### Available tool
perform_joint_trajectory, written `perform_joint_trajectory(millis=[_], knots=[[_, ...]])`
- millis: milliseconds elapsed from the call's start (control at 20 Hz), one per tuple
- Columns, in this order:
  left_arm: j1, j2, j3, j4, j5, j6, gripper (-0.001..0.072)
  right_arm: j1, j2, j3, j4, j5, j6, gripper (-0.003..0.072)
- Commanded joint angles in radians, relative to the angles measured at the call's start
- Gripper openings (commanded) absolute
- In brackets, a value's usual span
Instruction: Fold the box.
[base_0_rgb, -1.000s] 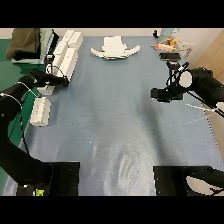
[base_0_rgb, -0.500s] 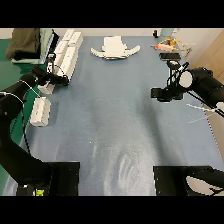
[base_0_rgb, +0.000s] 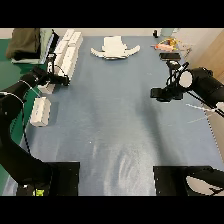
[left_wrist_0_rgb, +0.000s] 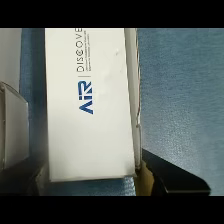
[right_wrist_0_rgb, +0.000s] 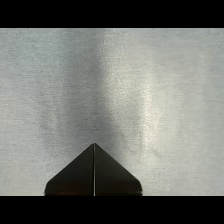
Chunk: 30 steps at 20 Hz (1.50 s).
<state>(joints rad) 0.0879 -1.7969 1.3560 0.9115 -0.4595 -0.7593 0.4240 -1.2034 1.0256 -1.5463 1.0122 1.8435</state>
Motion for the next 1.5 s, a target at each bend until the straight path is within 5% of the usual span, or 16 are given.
perform_joint_trajectory(millis=[0,200,700,750,800,850,950,1100,1450], knots=[[0.001,0.000,0.000,0.002,0.000,0.000,0.0720,0.000,0.000,0.000,-0.001,0.000,0.000,0.0003],[0.015,0.034,0.000,0.035,-0.111,0.000,0.0720,0.000,0.000,0.000,-0.001,0.000,0.000,0.0003],[0.101,0.278,0.001,0.223,-0.691,-0.261,0.0720,0.000,0.000,0.000,0.004,0.033,0.000,0.0003],[0.100,0.298,0.001,0.212,-0.738,-0.276,0.0567,0.000,0.000,0.000,0.012,0.044,0.000,0.0003],[0.099,0.317,0.001,0.184,-0.794,-0.286,0.0234,0.000,0.000,0.000,0.022,0.056,0.000,0.0003],[0.098,0.334,0.001,0.144,-0.852,-0.280,0.0015,0.000,0.000,0.000,0.034,0.066,0.000,0.0003],[0.088,0.365,-0.001,0.047,-0.922,-0.282,0.0012,0.000,0.000,0.000,0.048,0.078,0.000,0.0002],[-0.002,0.471,-0.068,0.035,-0.900,-0.316,0.0008,0.001,0.000,0.000,0.098,0.078,-0.005,0.0003],[-0.343,0.874,-0.473,0.035,-0.636,-0.530,0.0010,0.002,0.000,0.000,0.182,0.079,-0.004,0.0003]])
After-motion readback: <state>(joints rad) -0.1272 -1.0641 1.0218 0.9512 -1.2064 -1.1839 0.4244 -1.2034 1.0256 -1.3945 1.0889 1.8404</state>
